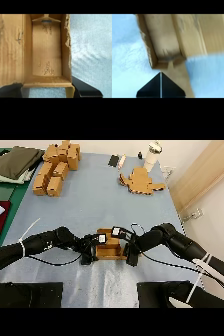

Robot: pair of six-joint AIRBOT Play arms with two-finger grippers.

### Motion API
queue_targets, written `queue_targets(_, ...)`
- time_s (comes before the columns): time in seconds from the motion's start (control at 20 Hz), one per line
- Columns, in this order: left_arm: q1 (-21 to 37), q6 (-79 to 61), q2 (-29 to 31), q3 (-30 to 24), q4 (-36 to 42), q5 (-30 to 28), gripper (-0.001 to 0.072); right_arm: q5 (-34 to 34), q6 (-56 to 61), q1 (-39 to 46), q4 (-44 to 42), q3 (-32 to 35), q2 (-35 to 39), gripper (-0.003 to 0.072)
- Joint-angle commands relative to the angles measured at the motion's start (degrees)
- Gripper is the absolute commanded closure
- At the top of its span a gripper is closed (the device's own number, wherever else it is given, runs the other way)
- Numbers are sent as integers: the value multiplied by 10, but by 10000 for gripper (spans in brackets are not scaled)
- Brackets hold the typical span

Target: Fold the box.

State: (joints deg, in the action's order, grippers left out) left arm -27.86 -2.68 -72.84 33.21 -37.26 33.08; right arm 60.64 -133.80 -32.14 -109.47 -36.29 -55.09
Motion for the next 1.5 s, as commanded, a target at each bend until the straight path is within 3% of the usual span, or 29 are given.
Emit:
queue_targets(0.0, 0, 0, 0, 1, 0, 0, 388, 49, 256, 6, 28, 0, 40, 684)
queue_targets(0.15, 0, -1, 0, 1, 0, 0, 388, 52, 470, 48, 59, 5, 85, 685)
queue_targets(0.35, 0, 0, 0, 1, 0, 0, 388, 81, 591, 169, 89, 35, 134, 686)
queue_targets(0.6, 0, 0, 0, 1, 0, 0, 388, 46, 585, 253, 75, 69, 119, 686)
queue_targets(0.8, 0, -1, 0, 1, 0, 0, 388, 9, 557, 254, 58, 99, 65, 686)
queue_targets(1.05, 0, -1, 0, 1, 0, 0, 388, -24, 459, 254, -58, 102, 13, 686)
queue_targets(1.45, 0, -1, 0, 1, 0, 0, 388, -21, 380, 253, -146, 102, 5, 686)
